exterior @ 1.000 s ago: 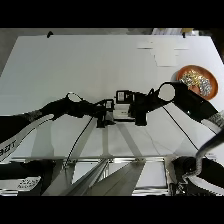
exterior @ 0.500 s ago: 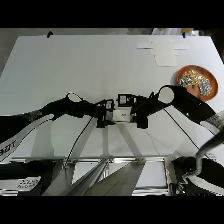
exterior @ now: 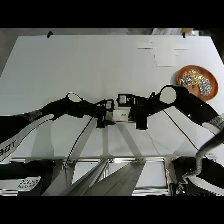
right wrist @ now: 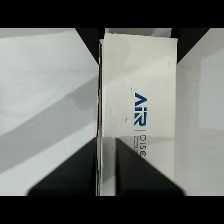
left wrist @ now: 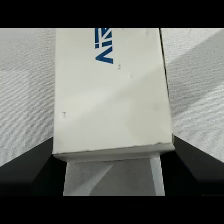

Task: Fold the box and place the chain.

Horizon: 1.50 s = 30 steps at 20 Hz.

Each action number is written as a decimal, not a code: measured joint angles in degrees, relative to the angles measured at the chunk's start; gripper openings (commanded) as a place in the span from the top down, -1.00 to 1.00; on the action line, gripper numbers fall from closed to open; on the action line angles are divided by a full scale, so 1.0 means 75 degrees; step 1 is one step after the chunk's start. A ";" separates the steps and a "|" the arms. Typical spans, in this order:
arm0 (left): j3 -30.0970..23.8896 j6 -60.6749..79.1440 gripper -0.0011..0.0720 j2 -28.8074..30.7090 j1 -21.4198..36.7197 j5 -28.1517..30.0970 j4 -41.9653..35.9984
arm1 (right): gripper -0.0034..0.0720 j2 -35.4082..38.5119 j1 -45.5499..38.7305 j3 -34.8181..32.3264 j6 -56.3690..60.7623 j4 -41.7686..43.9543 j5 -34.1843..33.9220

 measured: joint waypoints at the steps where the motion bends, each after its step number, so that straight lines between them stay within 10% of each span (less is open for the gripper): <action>1: 0.0000 0.0000 0.28 0.0000 0.0000 0.0000 0.0000 | 0.86 0.0020 0.0000 0.0000 -0.0044 0.0009 -0.0035; 30: 0.0000 -0.0003 0.28 0.0000 0.0000 0.0000 0.0000 | 0.87 0.0006 0.0000 -0.0259 -0.0294 -0.0006 -0.0484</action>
